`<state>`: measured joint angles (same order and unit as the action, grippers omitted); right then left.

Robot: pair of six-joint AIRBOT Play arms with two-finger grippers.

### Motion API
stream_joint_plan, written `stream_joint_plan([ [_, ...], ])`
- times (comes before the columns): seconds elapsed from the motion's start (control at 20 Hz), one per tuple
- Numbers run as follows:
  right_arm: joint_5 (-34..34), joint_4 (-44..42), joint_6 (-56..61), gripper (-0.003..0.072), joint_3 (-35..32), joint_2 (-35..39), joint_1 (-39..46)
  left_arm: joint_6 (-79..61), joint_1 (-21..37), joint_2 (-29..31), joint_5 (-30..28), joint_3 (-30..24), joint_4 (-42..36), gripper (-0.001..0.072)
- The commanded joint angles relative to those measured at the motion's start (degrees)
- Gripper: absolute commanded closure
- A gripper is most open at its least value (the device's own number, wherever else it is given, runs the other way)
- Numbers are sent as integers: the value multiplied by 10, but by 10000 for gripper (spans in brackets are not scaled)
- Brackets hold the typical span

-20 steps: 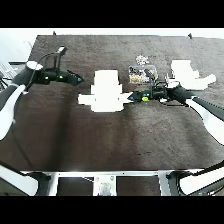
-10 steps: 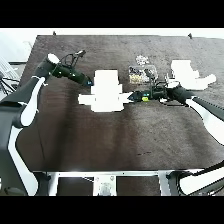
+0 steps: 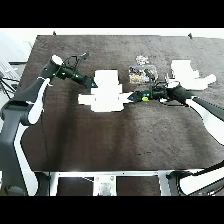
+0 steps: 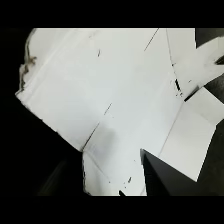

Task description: Fold the box and place the chain.

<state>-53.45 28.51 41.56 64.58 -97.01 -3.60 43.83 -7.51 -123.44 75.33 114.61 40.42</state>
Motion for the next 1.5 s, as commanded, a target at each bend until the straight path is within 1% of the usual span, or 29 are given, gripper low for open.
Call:
stream_joint_plan([
  [0.0, -2, 0, -1, 674, 0, 0, -2, -9, 0, -7, 7, 2, -19, 177],
  [0.4, -2, 0, -3, 673, 0, 0, -8, -15, 0, -20, 7, 2, -32, 192],
  [0.55, -2, 0, -3, 674, 0, 0, -8, -15, 0, -26, 8, 2, -36, 268],
  [0.65, -2, 0, -3, 673, 0, 0, -8, -20, 0, -31, 18, 2, -43, 358],
  [0.9, -3, 1, -3, 673, 0, 0, -8, -35, 1, -40, 21, 2, -81, 361],
  [1.35, -12, 7, -3, 673, 0, 0, -8, -38, 1, -39, 37, 2, -81, 361],
  [1.45, -12, 7, -3, 673, 0, 0, -7, -39, 1, -39, 46, 2, -71, 361],
])
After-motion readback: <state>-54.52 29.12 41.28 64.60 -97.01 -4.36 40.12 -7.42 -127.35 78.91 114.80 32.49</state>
